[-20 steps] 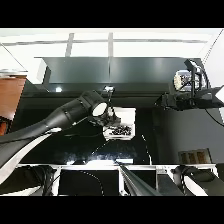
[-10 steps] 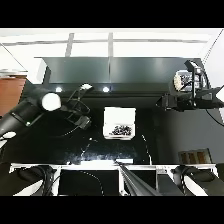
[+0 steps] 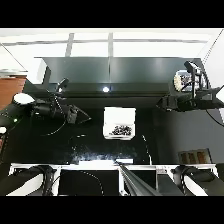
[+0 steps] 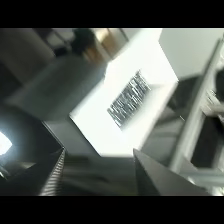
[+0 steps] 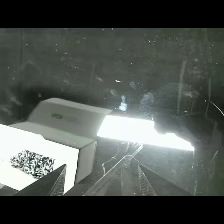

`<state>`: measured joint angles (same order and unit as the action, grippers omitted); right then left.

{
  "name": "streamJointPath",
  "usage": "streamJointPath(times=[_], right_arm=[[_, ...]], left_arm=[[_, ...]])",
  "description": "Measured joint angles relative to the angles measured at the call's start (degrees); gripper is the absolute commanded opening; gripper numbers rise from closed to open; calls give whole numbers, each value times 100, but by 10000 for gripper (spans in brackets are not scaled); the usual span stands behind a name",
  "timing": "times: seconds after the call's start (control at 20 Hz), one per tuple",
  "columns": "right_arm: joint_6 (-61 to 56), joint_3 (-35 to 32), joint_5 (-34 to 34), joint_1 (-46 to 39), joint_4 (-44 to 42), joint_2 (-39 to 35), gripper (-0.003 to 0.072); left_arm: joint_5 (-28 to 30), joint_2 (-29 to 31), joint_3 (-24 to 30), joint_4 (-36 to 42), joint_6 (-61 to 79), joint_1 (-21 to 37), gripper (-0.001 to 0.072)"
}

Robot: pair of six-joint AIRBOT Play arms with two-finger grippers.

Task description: Fold the box and place the chain.

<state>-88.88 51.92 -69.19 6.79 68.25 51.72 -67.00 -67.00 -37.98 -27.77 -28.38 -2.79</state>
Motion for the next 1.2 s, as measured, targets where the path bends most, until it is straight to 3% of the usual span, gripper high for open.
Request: streamJointPath(times=[0.2,0.5,0.75,1.2], right_arm=[[0,0,0,0,232,0,519],[-2,0,-17,0,367,0,519],[-2,0,-7,0,398,0,519],[-2,0,0,0,402,0,519]], left_arm=[[236,-111,31,-13,1668,-264,716],[420,-361,42,-883,3976,-1174,716],[415,-782,42,-859,4463,-1515,716],[973,-1069,4,-568,4588,-1908,713]])
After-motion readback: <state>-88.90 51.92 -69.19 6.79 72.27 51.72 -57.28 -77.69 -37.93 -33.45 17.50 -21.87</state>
